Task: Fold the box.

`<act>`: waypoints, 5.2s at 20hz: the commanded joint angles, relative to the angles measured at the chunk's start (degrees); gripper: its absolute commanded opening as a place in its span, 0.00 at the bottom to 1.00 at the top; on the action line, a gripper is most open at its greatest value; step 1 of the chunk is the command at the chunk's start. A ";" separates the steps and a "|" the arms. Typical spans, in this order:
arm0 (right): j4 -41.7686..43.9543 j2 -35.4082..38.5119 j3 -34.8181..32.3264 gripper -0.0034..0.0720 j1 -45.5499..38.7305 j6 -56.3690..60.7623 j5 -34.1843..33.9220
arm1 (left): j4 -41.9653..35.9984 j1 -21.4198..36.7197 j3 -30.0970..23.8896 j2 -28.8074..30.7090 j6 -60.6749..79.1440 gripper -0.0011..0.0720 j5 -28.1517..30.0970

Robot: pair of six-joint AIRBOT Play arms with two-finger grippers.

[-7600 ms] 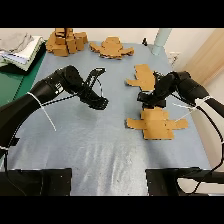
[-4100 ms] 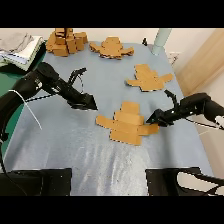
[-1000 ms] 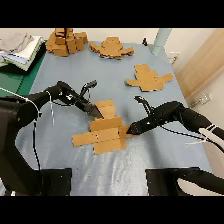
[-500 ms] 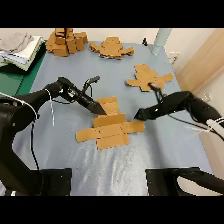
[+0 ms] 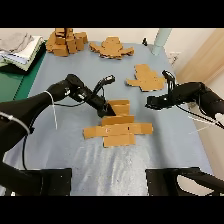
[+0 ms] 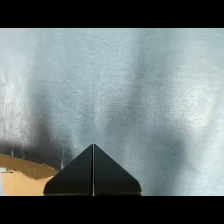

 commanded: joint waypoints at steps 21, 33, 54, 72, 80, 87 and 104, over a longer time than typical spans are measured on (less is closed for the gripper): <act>-0.15 0.00 0.20 0.05 0.63 0.42 1.92 | -2.32 -4.39 -14.84 5.97 17.42 0.03 13.40; -0.90 0.00 0.20 0.05 0.63 0.22 -4.00 | -2.01 -4.33 -14.01 7.13 17.42 0.03 12.70; -0.17 0.00 0.20 0.05 0.63 0.24 -7.04 | 1.25 -4.33 -14.01 5.77 13.92 0.04 12.92; -19.61 23.56 -16.04 0.41 42.60 2.75 -4.39 | 1.18 -4.33 -14.01 5.73 14.01 0.04 13.09; -34.58 11.39 -22.77 0.81 58.12 -7.17 9.97 | 1.18 -4.33 -14.01 5.73 13.99 0.03 13.09; -49.09 7.50 -21.97 0.81 58.10 1.68 13.88 | 1.18 -4.33 -14.01 5.73 13.99 0.04 13.07; -49.57 8.20 -17.03 0.82 57.94 14.12 9.16 | 1.18 -4.33 -14.01 5.73 14.01 0.04 13.09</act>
